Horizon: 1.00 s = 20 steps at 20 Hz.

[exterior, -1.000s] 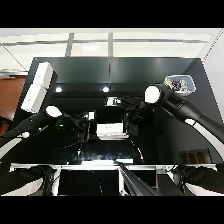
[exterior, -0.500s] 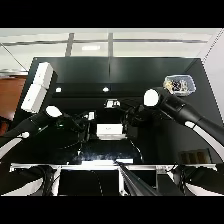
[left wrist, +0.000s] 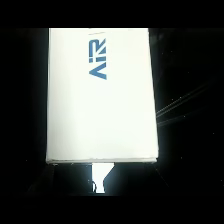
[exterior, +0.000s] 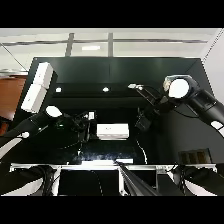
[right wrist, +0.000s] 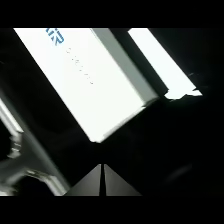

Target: Fold the box and place the chain.

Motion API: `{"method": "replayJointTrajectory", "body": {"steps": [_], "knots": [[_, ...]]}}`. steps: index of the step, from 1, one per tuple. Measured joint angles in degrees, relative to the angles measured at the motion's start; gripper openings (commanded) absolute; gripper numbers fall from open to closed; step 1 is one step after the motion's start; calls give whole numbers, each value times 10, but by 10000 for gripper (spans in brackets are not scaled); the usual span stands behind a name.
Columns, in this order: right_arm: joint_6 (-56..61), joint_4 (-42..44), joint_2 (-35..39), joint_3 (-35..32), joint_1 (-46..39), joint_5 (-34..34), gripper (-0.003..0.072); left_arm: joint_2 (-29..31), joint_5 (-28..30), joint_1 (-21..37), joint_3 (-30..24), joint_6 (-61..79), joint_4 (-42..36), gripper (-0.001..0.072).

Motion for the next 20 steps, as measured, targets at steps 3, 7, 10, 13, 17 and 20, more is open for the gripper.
{"method": "replayJointTrajectory", "body": {"steps": [3, 7, 10, 13, 17, 20], "knots": [[33, 139, -7, -61, -8, -69, 25, 0, 0, 0, 0, 1, 0, 410], [52, 275, -49, -96, 22, -160, 25, 0, 0, 0, 0, 1, 0, 408], [61, 312, -80, -105, 45, -194, 25, 0, 0, 0, 0, 1, 0, 408], [73, 315, -97, -108, 59, -207, 25, 0, 0, 0, 0, 1, 1, 408], [89, 302, -108, -109, 65, -216, 25, 0, 0, 0, 0, 1, 1, 407], [92, 296, -115, -109, 70, -223, 25, 0, 0, 0, 0, 1, 1, 407]]}}
